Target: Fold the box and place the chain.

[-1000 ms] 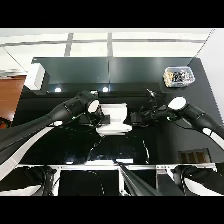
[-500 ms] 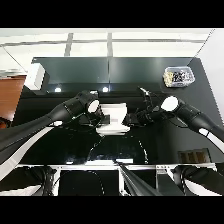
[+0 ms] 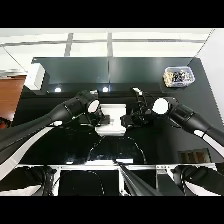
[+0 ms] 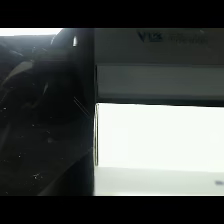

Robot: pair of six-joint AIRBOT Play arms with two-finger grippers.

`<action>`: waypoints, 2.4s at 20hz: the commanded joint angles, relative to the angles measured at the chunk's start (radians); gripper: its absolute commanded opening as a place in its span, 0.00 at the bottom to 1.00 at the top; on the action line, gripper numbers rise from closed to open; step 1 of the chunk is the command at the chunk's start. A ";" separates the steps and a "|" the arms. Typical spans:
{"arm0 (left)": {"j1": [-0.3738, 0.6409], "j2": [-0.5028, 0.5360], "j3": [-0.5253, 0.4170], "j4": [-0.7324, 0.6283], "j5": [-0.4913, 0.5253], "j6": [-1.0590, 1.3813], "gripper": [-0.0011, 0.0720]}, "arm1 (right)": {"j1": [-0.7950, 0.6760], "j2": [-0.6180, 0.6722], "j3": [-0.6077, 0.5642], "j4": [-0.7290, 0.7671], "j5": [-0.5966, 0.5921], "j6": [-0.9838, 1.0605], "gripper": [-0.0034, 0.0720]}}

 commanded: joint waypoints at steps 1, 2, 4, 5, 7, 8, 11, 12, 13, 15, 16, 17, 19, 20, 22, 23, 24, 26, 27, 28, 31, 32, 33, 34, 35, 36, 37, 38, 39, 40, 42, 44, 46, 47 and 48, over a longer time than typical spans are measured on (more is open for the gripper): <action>-0.001 0.000 0.001 -0.008 0.013 -0.002 0.05 | 0.016 -0.001 0.007 -0.025 0.004 0.021 0.32; -0.001 0.000 0.001 -0.008 0.014 -0.002 0.05 | 0.016 -0.001 0.007 -0.043 0.004 0.024 0.33; -0.001 0.000 0.001 -0.008 0.014 -0.002 0.05 | 0.017 -0.001 0.007 -0.072 0.003 0.063 0.47; -0.001 0.000 0.001 -0.008 0.014 -0.002 0.05 | 0.017 -0.002 0.007 -0.072 0.003 0.065 0.47; -0.001 0.000 0.001 -0.008 0.014 -0.002 0.05 | 0.018 -0.011 0.013 -0.072 -0.004 0.077 0.47; -0.001 0.000 0.001 -0.008 0.015 -0.002 0.05 | 0.018 -0.021 0.019 -0.075 -0.003 0.087 0.47; -0.001 0.000 0.001 -0.008 0.014 -0.002 0.05 | 0.039 -0.062 0.047 -0.138 0.013 0.160 0.47; -0.001 0.000 0.001 -0.008 0.014 -0.002 0.05 | 0.048 -0.074 0.059 -0.154 0.017 0.174 0.47; -0.001 0.000 0.001 -0.008 0.014 -0.002 0.05 | 0.060 -0.085 0.073 -0.177 0.018 0.195 0.47; -0.001 0.000 0.001 -0.008 0.018 -0.002 0.05 | 0.081 -0.103 0.105 -0.249 0.026 0.227 0.47; -0.001 0.000 0.001 -0.008 0.019 -0.002 0.05 | 0.099 -0.117 0.129 -0.317 0.051 0.261 0.47; -0.001 0.000 0.001 -0.008 0.018 -0.002 0.05 | 0.116 -0.134 0.155 -0.375 0.081 0.300 0.47; -0.001 0.000 0.001 -0.008 0.018 -0.002 0.05 | 0.145 -0.173 0.200 -0.413 0.120 0.341 0.47; -0.001 0.000 0.001 -0.009 0.018 -0.002 0.05 | 0.154 -0.192 0.220 -0.414 0.137 0.363 0.47; -0.001 0.000 0.001 -0.010 0.018 -0.002 0.05 | 0.155 -0.213 0.245 -0.413 0.152 0.417 0.47; -0.001 0.000 0.001 -0.008 0.018 -0.002 0.05 | 0.154 -0.219 0.254 -0.413 0.156 0.428 0.47; -0.001 0.000 0.001 -0.005 0.018 -0.001 0.05 | 0.154 -0.225 0.263 -0.413 0.162 0.429 0.46; -0.001 0.000 0.001 -0.005 0.018 -0.001 0.05 | 0.155 -0.241 0.277 -0.413 0.203 0.444 0.47; -0.001 0.000 0.001 -0.006 0.018 -0.001 0.05 | 0.155 -0.248 0.278 -0.413 0.224 0.460 0.47; -0.001 0.000 0.001 -0.006 0.018 -0.001 0.05 | 0.155 -0.256 0.278 -0.413 0.240 0.465 0.47; -0.001 0.000 0.001 -0.006 0.018 -0.001 0.05 | 0.154 -0.271 0.279 -0.413 0.264 0.470 0.47; -0.001 0.000 0.001 -0.006 0.018 -0.001 0.05 | 0.153 -0.271 0.279 -0.413 0.266 0.475 0.47; -0.001 0.000 0.001 -0.006 0.018 -0.001 0.05 | 0.147 -0.271 0.279 -0.412 0.267 0.492 0.47; -0.001 0.000 0.001 -0.009 0.018 -0.001 0.05 | 0.144 -0.271 0.279 -0.410 0.267 0.509 0.47; -0.001 0.000 0.001 -0.009 0.018 -0.001 0.05 | 0.142 -0.271 0.279 -0.408 0.270 0.521 0.47; -0.001 0.000 0.001 -0.009 0.018 -0.001 0.05 | 0.140 -0.271 0.279 -0.409 0.270 0.528 0.46; -0.001 0.000 0.001 -0.009 0.018 -0.001 0.05 | 0.138 -0.271 0.279 -0.409 0.269 0.529 0.38; -0.001 0.000 0.001 -0.009 0.018 -0.001 0.05 | 0.138 -0.271 0.279 -0.409 0.260 0.528 0.31; -0.001 0.000 0.001 -0.009 0.018 -0.001 0.05 | 0.138 -0.271 0.280 -0.409 0.249 0.520 0.31; -0.001 0.000 0.001 -0.008 0.018 -0.001 0.05 | 0.140 -0.271 0.280 -0.408 0.247 0.517 0.30; -0.001 0.000 0.001 -0.008 0.019 -0.001 0.05 | 0.140 -0.271 0.280 -0.408 0.247 0.513 0.08; -0.001 0.000 0.001 -0.008 0.018 -0.001 0.05 | 0.140 -0.271 0.280 -0.407 0.248 0.514 0.07; -0.001 0.000 0.001 -0.008 0.021 -0.001 0.05 | 0.140 -0.271 0.280 -0.404 0.250 0.515 0.07; -0.001 0.000 0.001 -0.008 0.020 -0.001 0.05 | 0.140 -0.271 0.280 -0.398 0.252 0.515 0.09; -0.001 0.000 0.001 -0.008 0.021 -0.001 0.05 | 0.140 -0.271 0.283 -0.385 0.256 0.514 0.36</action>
